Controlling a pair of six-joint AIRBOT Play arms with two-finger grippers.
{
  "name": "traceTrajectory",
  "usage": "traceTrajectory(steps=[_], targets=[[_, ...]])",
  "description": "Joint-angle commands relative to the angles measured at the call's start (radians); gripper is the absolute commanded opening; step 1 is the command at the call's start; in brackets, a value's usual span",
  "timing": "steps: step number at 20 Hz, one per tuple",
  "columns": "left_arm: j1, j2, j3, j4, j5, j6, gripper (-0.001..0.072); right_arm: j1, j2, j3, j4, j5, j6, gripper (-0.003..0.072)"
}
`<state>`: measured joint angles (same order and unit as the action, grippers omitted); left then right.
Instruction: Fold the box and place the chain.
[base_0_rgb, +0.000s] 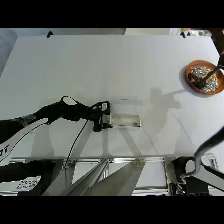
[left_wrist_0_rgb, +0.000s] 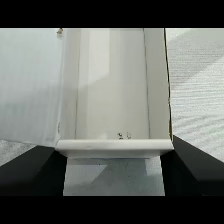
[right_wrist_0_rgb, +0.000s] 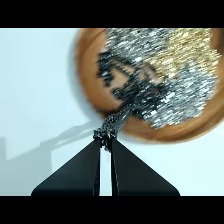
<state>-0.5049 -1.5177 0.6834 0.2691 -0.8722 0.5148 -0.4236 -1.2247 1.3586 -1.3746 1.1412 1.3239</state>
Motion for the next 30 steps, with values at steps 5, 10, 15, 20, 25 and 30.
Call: traceTrajectory(steps=[5,10,15,20,25,30], targets=[[0.000,0.000,0.000,0.000,0.000,0.000,0.0207,0.000,0.075,0.000,0.204,0.253,-0.051,0.0018],[0.000,0.000,0.000,0.000,0.000,0.000,0.0207,0.072,0.075,0.000,0.343,0.389,-0.102,0.0018],[0.000,0.000,0.000,0.000,0.000,0.000,0.0207,0.234,0.076,0.000,0.343,0.492,-0.102,0.0018],[0.000,0.000,0.000,0.000,0.000,0.000,0.0207,0.399,0.077,-0.011,0.343,0.550,-0.097,0.0018],[0.000,0.000,0.000,0.000,0.000,0.000,0.0207,0.601,0.130,-0.078,0.333,0.471,-0.074,0.0018],[0.000,0.000,0.000,0.000,0.000,0.000,0.0207,0.743,0.158,-0.205,0.323,0.301,-0.048,0.0018]])
